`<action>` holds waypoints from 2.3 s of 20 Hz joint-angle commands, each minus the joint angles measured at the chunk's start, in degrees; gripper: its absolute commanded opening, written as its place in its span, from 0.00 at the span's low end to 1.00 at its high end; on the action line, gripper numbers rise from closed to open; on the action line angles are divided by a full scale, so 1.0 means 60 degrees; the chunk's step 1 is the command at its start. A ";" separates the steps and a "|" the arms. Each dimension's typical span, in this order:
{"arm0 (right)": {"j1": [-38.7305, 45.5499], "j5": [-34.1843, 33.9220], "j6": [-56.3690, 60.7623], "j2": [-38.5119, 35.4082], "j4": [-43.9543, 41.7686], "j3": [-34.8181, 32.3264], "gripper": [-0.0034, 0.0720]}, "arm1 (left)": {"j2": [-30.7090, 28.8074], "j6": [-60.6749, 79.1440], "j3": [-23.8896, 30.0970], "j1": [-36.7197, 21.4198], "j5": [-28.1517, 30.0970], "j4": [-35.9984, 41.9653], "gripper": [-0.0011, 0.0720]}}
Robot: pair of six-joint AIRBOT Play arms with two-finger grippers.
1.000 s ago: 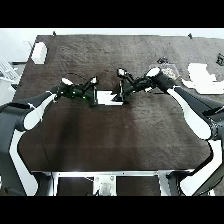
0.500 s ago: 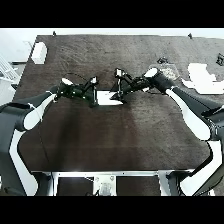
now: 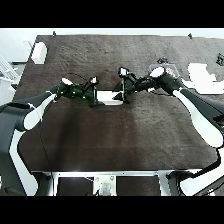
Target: Fold the box and place the chain.
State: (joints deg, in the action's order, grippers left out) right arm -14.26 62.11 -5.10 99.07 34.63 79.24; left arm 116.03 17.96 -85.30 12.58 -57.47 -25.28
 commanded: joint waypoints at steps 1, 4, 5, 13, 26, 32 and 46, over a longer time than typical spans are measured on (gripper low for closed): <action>0.0087 -0.0794 -0.0211 -0.0098 -0.0102 -0.0568 0.61 | 0.0004 0.0004 0.0000 -0.0007 -0.0011 -0.0004 0.57; 0.0084 -0.1388 -0.0452 -0.0098 -0.0517 -0.0980 0.65 | 0.0004 0.0004 0.0000 -0.0007 -0.0007 -0.0004 0.57; 0.0055 -0.1388 -0.0623 -0.0098 -0.0583 -0.1024 0.71 | 0.0004 0.0004 0.0000 -0.0007 -0.0007 -0.0004 0.57; -0.0124 -0.1392 -0.1523 -0.0047 -0.0918 -0.1035 0.72 | 0.0004 0.0004 0.0000 -0.0007 -0.0004 -0.0004 0.57; -0.0160 -0.1927 -0.1985 -0.0073 -0.0951 -0.0743 0.71 | 0.0004 0.0004 0.0000 -0.0007 -0.0004 -0.0004 0.57; -0.0160 -0.1705 -0.1851 -0.0186 -0.0947 -0.0339 0.71 | 0.0004 0.0004 0.0000 -0.0007 -0.0004 -0.0004 0.57; -0.0160 -0.0539 -0.1239 0.0215 -0.0947 -0.0627 0.71 | 0.0004 0.0004 0.0000 -0.0007 -0.0004 -0.0004 0.57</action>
State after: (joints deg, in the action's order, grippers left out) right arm -15.25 60.20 -12.25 99.31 28.93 75.64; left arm 116.05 17.98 -85.32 12.56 -57.45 -25.28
